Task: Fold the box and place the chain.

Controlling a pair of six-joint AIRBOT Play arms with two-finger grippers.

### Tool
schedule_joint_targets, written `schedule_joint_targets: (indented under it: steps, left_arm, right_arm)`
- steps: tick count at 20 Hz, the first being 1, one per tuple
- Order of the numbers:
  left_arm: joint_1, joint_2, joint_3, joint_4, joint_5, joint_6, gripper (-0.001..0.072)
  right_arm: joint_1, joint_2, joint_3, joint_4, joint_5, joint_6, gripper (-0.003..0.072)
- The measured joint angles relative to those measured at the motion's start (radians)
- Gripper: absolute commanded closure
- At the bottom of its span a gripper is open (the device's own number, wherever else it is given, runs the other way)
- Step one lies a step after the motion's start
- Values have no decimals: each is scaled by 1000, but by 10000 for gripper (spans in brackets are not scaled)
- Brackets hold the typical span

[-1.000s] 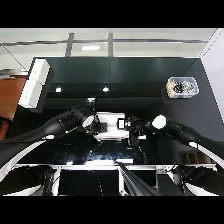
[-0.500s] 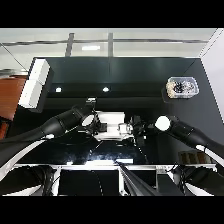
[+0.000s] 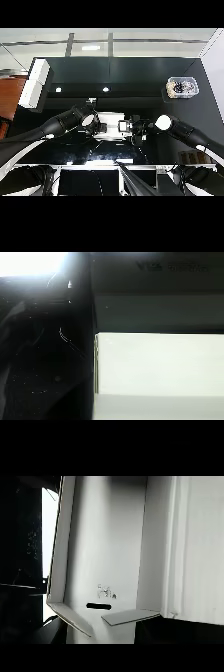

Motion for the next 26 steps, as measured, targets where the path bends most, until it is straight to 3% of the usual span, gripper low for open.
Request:
schedule_joint_targets:
  steps: [2,10,17,19,20,21,22,23,25,26]
  left_arm:
    - [0,0,0,0,-3,2,678]
    - [0,0,0,-2,-1,2,678]
    - [0,0,0,-6,2,2,678]
    - [0,0,0,-6,2,2,678]
    - [0,0,0,-7,2,2,678]
    - [0,0,0,-8,2,0,679]
    - [0,0,0,-9,1,-1,678]
    - [0,0,0,-9,2,-1,678]
    - [0,0,0,-10,2,-1,678]
    - [0,0,0,-10,2,-1,679]
  right_arm:
    - [2,0,0,24,-5,3,423]
    - [10,-15,0,91,-13,72,423]
    - [62,-69,0,191,-90,85,420]
    - [70,-77,0,203,-111,89,240]
    - [73,-79,0,205,-122,90,284]
    - [75,-81,0,208,-134,94,401]
    - [76,-82,0,210,-145,98,365]
    - [77,-83,0,211,-150,99,275]
    - [78,-83,0,210,-161,100,557]
    - [77,-84,0,209,-169,101,660]
